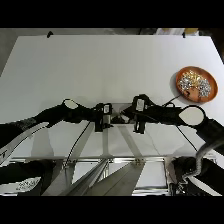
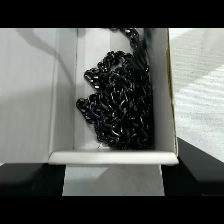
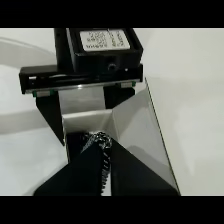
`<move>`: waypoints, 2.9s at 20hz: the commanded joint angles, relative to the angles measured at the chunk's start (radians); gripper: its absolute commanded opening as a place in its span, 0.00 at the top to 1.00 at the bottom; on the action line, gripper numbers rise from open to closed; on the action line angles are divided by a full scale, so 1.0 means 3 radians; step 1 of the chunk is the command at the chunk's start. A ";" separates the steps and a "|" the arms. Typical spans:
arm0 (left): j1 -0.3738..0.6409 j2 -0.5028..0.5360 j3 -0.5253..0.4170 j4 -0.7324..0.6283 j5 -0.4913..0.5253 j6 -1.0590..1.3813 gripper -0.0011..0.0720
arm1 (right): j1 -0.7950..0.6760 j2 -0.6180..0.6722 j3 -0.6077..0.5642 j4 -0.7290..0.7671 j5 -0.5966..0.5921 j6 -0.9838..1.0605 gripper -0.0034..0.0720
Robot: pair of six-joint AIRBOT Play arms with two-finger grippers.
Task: Fold the box and place the chain.
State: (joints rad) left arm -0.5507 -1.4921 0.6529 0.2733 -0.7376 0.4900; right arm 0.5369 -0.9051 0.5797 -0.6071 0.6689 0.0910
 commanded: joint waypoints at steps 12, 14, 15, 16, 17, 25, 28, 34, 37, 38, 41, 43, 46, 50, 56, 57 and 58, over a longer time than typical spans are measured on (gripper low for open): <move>0.0001 0.0001 -0.0001 0.0001 0.0001 0.0001 0.45 | -0.1209 0.0010 0.0001 -0.1063 0.0802 0.0045 0.67; 0.0001 0.0001 -0.0001 0.0001 0.0003 0.0000 0.45 | -0.1308 -0.0090 -0.0005 -0.1193 0.0875 -0.0009 0.67; 0.0001 0.0001 -0.0001 0.0000 0.0001 0.0001 0.45 | -0.1312 -0.0154 -0.0005 -0.1191 0.0933 -0.0112 0.67; 0.0001 0.0001 -0.0001 0.0001 0.0003 0.0001 0.45 | -0.1312 -0.0217 -0.0005 -0.1165 0.1005 -0.0249 0.67; 0.0001 0.0001 -0.0001 0.0001 0.0001 0.0001 0.45 | -0.1312 -0.0290 -0.0005 -0.1120 0.1082 -0.0394 0.67; 0.0001 0.0001 -0.0001 0.0001 0.0001 0.0000 0.45 | -0.1085 -0.0623 -0.0005 -0.0866 0.1204 -0.0941 0.73; 0.0001 0.0001 -0.0001 0.0000 0.0003 0.0001 0.45 | -0.1045 -0.0657 -0.0005 -0.0863 0.1203 -0.0945 0.73; 0.0001 0.0001 -0.0001 0.0001 0.0001 0.0001 0.45 | -0.1045 -0.0657 -0.0005 -0.0774 0.1214 -0.0942 0.81; 0.0001 0.0001 -0.0001 0.0000 0.0003 0.0001 0.45 | -0.1045 -0.0657 -0.0006 -0.0654 0.1217 -0.0932 0.89; 0.0001 0.0001 -0.0001 0.0001 0.0001 0.0001 0.45 | -0.1045 -0.0657 -0.0006 -0.0656 0.1219 -0.0931 0.89; 0.0001 0.0001 -0.0001 0.0001 0.0001 0.0001 0.45 | -0.1045 -0.0657 -0.0006 -0.0668 0.1227 -0.0905 0.90; 0.0001 0.0001 -0.0001 0.0000 0.0001 0.0000 0.45 | -0.1045 -0.0657 -0.0005 -0.0674 0.1227 -0.0905 0.90; 0.0001 0.0001 -0.0001 0.0000 0.0001 0.0001 0.45 | -0.1045 -0.0657 -0.0006 -0.0707 0.1227 -0.0905 0.87; 0.0001 0.0001 -0.0001 0.0001 0.0003 0.0001 0.45 | -0.1047 -0.0657 -0.0006 -0.0706 0.1213 -0.0805 0.73; 0.0001 0.0001 -0.0001 0.0001 0.0001 0.0000 0.45 | -0.1047 -0.0657 -0.0006 -0.0773 0.1068 -0.0725 0.75; 0.0001 0.0001 -0.0001 0.0000 0.0001 0.0001 0.45 | -0.1047 -0.0657 -0.0006 -0.0779 0.1064 -0.0701 0.75; 0.0001 0.0001 -0.0001 0.0001 0.0001 0.0001 0.45 | -0.1047 -0.0657 -0.0005 -0.0778 0.1035 -0.0626 0.74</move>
State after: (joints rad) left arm -0.5507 -1.4918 0.6529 0.2726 -0.7376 0.4889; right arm 0.2234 -1.1019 0.5777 -0.8261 1.0027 -0.1291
